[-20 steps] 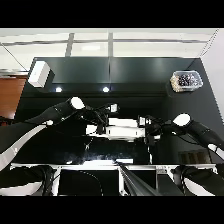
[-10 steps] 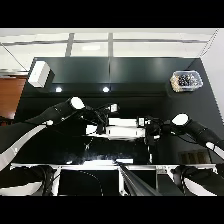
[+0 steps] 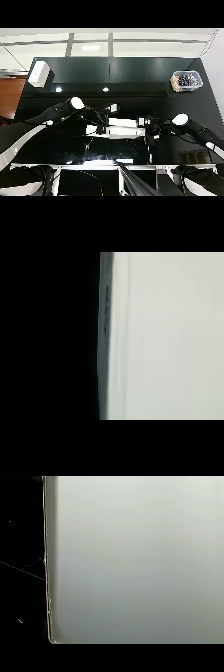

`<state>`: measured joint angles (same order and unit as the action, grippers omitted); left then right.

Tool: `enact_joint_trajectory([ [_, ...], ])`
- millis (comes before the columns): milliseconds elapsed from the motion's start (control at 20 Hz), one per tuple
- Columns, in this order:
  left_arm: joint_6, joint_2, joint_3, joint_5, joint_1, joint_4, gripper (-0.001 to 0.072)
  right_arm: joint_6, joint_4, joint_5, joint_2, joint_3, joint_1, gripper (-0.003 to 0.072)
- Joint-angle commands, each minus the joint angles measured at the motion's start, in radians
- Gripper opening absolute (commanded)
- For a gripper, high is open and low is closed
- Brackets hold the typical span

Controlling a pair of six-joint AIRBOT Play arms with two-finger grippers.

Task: Fold the box and place the chain.

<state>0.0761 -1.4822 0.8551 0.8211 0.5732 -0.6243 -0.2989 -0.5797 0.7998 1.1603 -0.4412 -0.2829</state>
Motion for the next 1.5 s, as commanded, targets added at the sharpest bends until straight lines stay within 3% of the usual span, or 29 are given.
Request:
enact_joint_trajectory([
  [0,-0.002,0.001,0.001,0.002,-0.001,0.007,0.003,0.0,-0.001,0.0,0.001,0.0,-0.001,0.0443],
  [50,-0.002,0.005,0.003,0.002,-0.003,0.003,0.0117,0.0,-0.001,0.0,0.001,0.0,-0.001,0.0443],
  [100,-0.002,0.014,0.009,0.013,-0.008,-0.008,0.0314,0.0,-0.001,0.001,0.001,0.0,-0.001,0.0443],
  [150,-0.012,0.027,0.018,0.028,-0.015,-0.027,0.0421,0.0,-0.001,0.003,0.001,0.0,0.0,0.0443],
  [350,-0.288,0.142,0.039,0.111,-0.071,-0.22,0.0421,0.0,-0.005,0.009,0.001,0.0,-0.001,0.0443],
  [500,-0.501,0.246,0.039,0.264,-0.115,-0.417,0.0384,-0.002,-0.016,0.026,0.001,0.0,-0.001,0.0443],
  [550,-0.571,0.272,0.039,0.312,-0.125,-0.465,0.0313,-0.009,-0.019,0.034,0.001,0.0,-0.001,0.0443],
  [650,-0.647,0.3,0.039,0.431,-0.132,-0.537,0.0024,-0.008,-0.019,0.034,0.001,0.0,-0.001,0.0443],
  [750,-0.728,0.301,0.029,0.524,-0.117,-0.493,0.0022,-0.008,-0.019,0.034,0.001,0.0,-0.001,0.0443],
  [850,-0.858,0.301,0.006,0.535,-0.077,-0.364,0.0022,-0.008,-0.019,0.034,0.001,0.0,-0.001,0.0443],
  [950,-0.835,0.301,-0.029,0.469,-0.026,-0.164,0.0022,-0.009,-0.019,0.034,0.001,0.0,-0.001,0.0443],
  [1050,-0.747,0.301,-0.077,0.32,0.018,0.053,0.0022,-0.009,-0.019,0.034,0.001,0.0,-0.001,0.0443],
  [1200,-0.627,0.301,-0.126,0.072,0.035,0.255,0.0022,-0.009,-0.019,0.034,0.001,0.0,-0.001,0.0443],
  [1350,-0.607,0.298,-0.127,-0.192,0.034,0.27,0.0023,-0.009,-0.019,0.033,0.001,0.0,-0.001,0.0443],
  [1450,-0.605,0.283,-0.127,-0.309,0.034,0.27,0.0023,-0.009,-0.019,0.033,0.001,0.0,-0.001,0.0443],
])
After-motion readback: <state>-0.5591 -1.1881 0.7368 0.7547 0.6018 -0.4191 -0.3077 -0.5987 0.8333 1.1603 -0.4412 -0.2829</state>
